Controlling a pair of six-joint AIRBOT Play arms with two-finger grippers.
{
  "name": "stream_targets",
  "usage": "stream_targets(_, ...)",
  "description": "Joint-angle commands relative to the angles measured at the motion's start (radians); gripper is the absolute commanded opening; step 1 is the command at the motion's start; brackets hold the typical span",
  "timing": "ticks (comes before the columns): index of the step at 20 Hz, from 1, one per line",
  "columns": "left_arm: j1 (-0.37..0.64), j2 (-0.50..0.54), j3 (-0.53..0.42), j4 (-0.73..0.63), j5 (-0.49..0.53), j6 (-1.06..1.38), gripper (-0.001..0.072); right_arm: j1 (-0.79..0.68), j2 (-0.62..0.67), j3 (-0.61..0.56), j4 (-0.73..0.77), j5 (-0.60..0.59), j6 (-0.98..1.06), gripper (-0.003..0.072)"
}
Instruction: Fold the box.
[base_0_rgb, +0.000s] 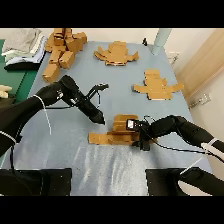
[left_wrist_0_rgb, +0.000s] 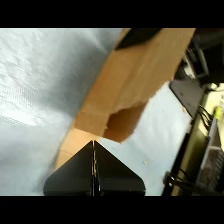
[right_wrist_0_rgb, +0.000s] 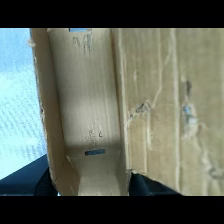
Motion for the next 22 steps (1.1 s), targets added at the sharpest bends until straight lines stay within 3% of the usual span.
stream_targets(1,0.021,0.002,-0.003,0.005,-0.097,-0.059,0.0010,0.000,0.001,0.000,0.006,0.000,0.000,0.0484)
stream_targets(7,-0.064,0.057,-0.149,-0.243,-0.097,-0.071,0.0010,0.024,0.001,0.001,0.008,0.000,-0.091,0.0484)
stream_targets(12,-0.087,0.058,-0.150,-0.431,-0.004,-0.069,0.0011,0.029,0.001,0.001,0.008,0.008,-0.091,0.0484)
stream_targets(19,-0.111,0.007,-0.150,-0.443,0.247,-0.087,0.0011,0.029,0.000,0.001,0.008,0.008,-0.091,0.0484)
stream_targets(22,-0.111,-0.037,-0.148,-0.314,0.309,-0.222,0.0011,0.029,0.000,0.001,0.007,0.008,-0.090,0.0484)
